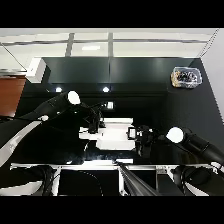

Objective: Fold the box and place the chain.

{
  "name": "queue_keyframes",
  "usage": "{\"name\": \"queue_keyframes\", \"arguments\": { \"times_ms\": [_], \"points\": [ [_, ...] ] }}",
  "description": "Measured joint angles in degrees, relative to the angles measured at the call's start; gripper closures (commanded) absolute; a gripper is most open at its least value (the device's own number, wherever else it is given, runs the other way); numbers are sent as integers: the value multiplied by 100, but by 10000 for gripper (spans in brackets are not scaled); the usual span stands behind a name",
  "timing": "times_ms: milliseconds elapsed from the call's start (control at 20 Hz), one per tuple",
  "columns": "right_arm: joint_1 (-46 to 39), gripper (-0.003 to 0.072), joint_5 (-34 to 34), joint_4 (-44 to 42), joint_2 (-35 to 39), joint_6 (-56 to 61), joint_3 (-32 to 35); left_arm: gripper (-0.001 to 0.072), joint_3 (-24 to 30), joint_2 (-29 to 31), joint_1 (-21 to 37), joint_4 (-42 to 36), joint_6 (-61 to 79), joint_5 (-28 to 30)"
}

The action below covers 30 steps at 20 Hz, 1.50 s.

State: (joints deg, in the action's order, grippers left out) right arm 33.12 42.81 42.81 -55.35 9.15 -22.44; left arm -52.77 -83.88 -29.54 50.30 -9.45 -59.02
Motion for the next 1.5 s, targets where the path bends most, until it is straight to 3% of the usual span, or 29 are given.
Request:
{"name": "queue_keyframes", "arguments": {
  "times_ms": [550, 1500],
  "points": [
    [-26, 27, 22, 109, 0, 544, -267, 685, 0, 0, 0, -15, 2, -15],
    [-319, 26, -321, 516, -9, 413, -767, 686, 0, 0, 0, -24, -2, -15]
  ]
}}
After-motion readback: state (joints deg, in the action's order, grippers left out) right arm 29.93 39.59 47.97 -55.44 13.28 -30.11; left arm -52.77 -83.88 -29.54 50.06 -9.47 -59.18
